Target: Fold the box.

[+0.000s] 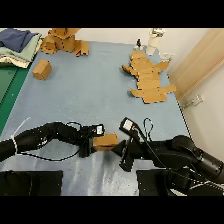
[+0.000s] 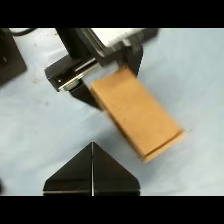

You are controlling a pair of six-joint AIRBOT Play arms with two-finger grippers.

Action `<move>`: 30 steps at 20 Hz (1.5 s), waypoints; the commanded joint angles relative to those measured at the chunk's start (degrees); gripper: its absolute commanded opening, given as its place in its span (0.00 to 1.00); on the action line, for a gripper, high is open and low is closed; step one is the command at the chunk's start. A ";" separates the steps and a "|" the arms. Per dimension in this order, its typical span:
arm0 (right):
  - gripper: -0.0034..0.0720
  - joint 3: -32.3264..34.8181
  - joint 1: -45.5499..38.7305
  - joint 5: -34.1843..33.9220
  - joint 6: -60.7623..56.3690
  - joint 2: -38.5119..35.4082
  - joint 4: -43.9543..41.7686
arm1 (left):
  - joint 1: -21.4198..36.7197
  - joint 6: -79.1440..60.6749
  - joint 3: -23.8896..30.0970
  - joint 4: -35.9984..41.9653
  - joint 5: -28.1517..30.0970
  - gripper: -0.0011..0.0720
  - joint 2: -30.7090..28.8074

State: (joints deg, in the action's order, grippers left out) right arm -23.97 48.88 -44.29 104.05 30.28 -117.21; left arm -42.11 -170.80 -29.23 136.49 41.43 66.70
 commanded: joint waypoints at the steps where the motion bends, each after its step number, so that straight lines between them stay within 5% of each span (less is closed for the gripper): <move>1: 0.05 6.32 0.04 2.10 -27.32 -2.84 -13.79 | 0.00 0.00 0.02 0.00 0.00 0.82 0.02; 3: 0.05 10.67 0.50 12.39 -34.36 -2.84 -21.38 | 0.00 0.00 0.02 0.00 0.02 0.82 0.02; 7: 0.05 11.30 1.44 32.17 -39.23 -1.68 -21.81 | 0.00 0.00 0.02 0.00 0.00 0.82 0.02; 16: 0.05 11.30 1.57 32.20 -40.02 7.28 -20.11 | 0.00 0.00 0.02 0.00 0.00 0.83 0.02; 30: 0.05 11.30 1.57 29.66 -39.95 11.04 -16.04 | 0.00 0.00 0.02 0.00 0.00 0.82 0.02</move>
State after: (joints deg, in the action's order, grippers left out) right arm -12.69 50.41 -14.00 64.10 40.10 -133.95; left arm -42.11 -170.80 -29.23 136.49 41.41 66.70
